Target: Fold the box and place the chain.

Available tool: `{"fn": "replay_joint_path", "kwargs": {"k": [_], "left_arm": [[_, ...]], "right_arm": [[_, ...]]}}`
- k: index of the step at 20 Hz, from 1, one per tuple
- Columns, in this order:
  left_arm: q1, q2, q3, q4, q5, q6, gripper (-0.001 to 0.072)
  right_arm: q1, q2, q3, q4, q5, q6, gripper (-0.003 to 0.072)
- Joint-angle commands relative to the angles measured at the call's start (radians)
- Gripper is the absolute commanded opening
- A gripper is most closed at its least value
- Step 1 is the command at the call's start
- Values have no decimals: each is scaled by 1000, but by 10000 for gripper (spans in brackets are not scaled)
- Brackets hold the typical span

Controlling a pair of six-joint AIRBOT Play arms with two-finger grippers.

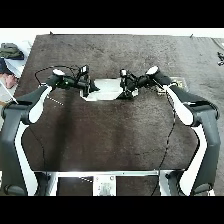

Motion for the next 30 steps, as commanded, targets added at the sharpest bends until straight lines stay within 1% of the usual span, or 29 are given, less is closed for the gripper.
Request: {"fn": "replay_joint_path", "kwargs": {"k": [1, 14, 27, 28, 30], "left_arm": [[0, 0, 1, 0, 1, 0, 13], [0, 0, 1, 0, 1, 0, 13], [0, 0, 1, 0, 1, 0, 13], [0, 0, 1, 0, 1, 0, 13], [0, 0, 1, 0, 1, 0, 13]], "right_arm": [[-1, -29, 41, -15, 31, 27, 544], [0, -45, 42, -8, 43, 26, 544], [13, -49, 43, -2, 26, 5, 543], [13, -49, 43, -2, 23, -3, 471], [13, -48, 43, -2, 17, -3, 467]]}}
